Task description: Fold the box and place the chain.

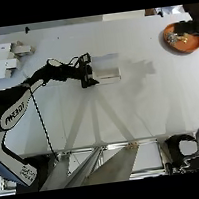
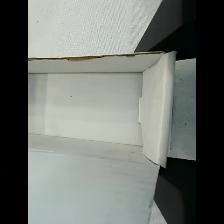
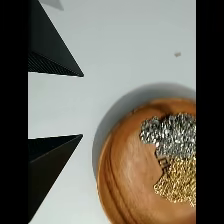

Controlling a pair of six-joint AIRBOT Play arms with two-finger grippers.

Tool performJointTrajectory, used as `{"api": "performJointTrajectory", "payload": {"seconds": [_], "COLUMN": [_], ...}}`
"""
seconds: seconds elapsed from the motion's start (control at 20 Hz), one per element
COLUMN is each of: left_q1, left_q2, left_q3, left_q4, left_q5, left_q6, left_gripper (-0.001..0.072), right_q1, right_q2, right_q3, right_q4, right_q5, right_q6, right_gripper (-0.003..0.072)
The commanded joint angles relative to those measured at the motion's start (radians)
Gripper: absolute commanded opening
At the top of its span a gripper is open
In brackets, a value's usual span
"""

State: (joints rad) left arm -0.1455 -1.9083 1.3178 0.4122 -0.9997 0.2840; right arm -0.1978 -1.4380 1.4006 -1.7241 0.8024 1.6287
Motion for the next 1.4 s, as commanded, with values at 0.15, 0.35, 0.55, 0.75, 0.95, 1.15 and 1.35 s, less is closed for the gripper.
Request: {"api": "performJointTrajectory", "payload": {"seconds": [0.15, 0.35, 0.55, 0.75, 0.95, 1.15, 1.35], "left_q1": [0.0, 0.0, 0.0, 0.0, 0.0, 0.0, 0.0], "left_q2": [-0.001, -0.001, -0.001, -0.001, -0.001, -0.001, -0.001], "left_q3": [0.001, 0.001, 0.001, 0.001, 0.001, 0.001, 0.001], "left_q4": [0.0, 0.0, 0.0, 0.0, 0.0, 0.0, 0.0], "left_q5": [0.0, 0.0, 0.0, 0.0, 0.0, 0.0, 0.0], "left_q6": [0.0, 0.0, 0.0, 0.0, 0.0, 0.0, 0.0], "left_gripper": [0.0395, 0.0395, 0.0395, 0.0395, 0.0395, 0.0395, 0.0395], "right_q1": [-0.136, -0.136, -0.136, -0.136, -0.136, -0.136, -0.136], "right_q2": [-0.254, -0.461, -0.592, -0.639, -0.669, -0.681, -0.681], "right_q3": [0.056, 0.267, 0.451, 0.504, 0.504, 0.504, 0.504], "right_q4": [0.079, 0.151, 0.176, 0.175, 0.165, 0.158, 0.154], "right_q5": [-0.198, -0.172, -0.112, -0.056, -0.005, -0.024, -0.053], "right_q6": [-0.007, -0.008, -0.008, -0.008, -0.007, -0.006, -0.007], "right_gripper": [0.0407, 0.0407, 0.04, 0.0397, 0.0392, 0.0332, 0.0218]}}
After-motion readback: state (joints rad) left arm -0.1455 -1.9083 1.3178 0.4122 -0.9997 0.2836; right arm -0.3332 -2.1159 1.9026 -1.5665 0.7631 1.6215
